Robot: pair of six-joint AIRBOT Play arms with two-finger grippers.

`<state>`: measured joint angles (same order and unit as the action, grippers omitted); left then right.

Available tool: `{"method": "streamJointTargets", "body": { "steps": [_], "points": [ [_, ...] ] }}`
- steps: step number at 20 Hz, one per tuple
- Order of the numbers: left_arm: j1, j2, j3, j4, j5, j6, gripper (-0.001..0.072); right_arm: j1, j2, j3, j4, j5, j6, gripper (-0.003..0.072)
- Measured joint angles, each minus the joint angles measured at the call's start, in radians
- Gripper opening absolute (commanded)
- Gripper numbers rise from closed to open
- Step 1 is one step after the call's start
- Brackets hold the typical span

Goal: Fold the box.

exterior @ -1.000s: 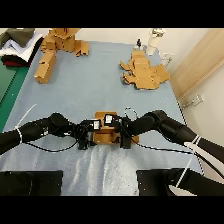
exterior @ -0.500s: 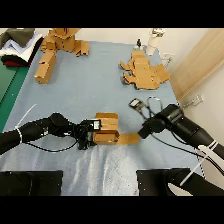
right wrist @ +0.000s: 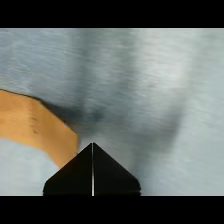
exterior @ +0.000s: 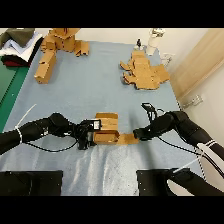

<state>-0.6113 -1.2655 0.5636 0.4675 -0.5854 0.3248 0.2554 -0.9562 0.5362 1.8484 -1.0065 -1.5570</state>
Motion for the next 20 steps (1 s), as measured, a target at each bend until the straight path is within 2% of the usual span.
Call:
{"method": "streamJointTargets", "body": {
  "steps": [6, 13, 17, 19, 20],
  "points": [
    [0.000, 0.000, 0.000, 0.000, 0.000, 0.000, 0.0363, 0.008, -0.025, -0.030, 0.156, 0.084, -0.067, 0.0004],
    [0.000, 0.000, 0.000, 0.000, 0.000, 0.000, 0.0363, 0.071, -0.050, -0.044, 0.206, 0.125, -0.083, 0.0004],
    [0.000, 0.000, 0.000, 0.000, 0.000, 0.000, 0.0363, 0.105, -0.022, -0.030, 0.222, 0.135, -0.083, 0.0012],
    [0.000, 0.000, 0.000, 0.000, 0.000, 0.000, 0.0363, 0.112, 0.008, -0.021, 0.225, 0.135, -0.076, 0.0244],
    [0.000, 0.000, 0.000, 0.000, 0.000, 0.000, 0.0363, 0.114, 0.024, -0.018, 0.225, 0.135, -0.071, 0.0249]
  ]
}}
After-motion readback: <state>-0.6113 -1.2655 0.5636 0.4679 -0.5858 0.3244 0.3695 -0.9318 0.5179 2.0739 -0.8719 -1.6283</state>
